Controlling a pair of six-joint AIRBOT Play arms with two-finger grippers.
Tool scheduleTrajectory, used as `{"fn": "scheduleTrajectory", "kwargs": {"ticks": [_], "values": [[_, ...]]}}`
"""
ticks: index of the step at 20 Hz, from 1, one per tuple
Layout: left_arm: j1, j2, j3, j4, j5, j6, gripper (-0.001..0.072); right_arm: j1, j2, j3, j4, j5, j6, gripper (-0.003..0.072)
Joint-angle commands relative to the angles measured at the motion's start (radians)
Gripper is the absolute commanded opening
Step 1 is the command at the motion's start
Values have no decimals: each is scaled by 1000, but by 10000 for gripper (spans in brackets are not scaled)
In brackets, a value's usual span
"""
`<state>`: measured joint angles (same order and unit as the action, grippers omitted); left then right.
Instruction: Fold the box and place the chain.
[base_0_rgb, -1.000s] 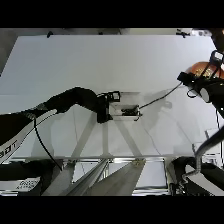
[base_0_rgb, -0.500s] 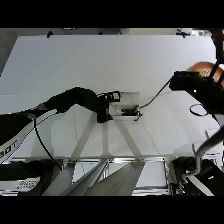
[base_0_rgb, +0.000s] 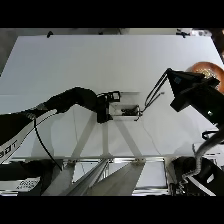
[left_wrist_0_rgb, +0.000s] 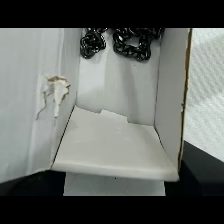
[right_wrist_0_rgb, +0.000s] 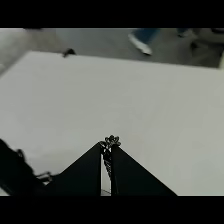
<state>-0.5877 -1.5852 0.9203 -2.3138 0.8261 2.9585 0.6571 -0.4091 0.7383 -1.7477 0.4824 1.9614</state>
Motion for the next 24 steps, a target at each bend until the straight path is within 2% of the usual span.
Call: {"fn": "scheduleTrajectory", "kwargs": {"ticks": [1,6,14,16,18,24], "values": [[0,-1,0,0,0,0,348,73,13,3,23,-89,-48,15],[0,-1,0,0,1,0,348,122,13,5,31,-226,-74,15],[0,-1,0,0,0,0,348,143,-8,8,185,-380,-76,12],[0,-1,0,0,0,0,348,183,-28,8,187,-363,-74,12],[0,-1,0,0,0,0,348,203,-59,8,187,-289,-74,12],[0,-1,0,0,0,0,348,170,-160,8,185,-158,-62,12]]}}
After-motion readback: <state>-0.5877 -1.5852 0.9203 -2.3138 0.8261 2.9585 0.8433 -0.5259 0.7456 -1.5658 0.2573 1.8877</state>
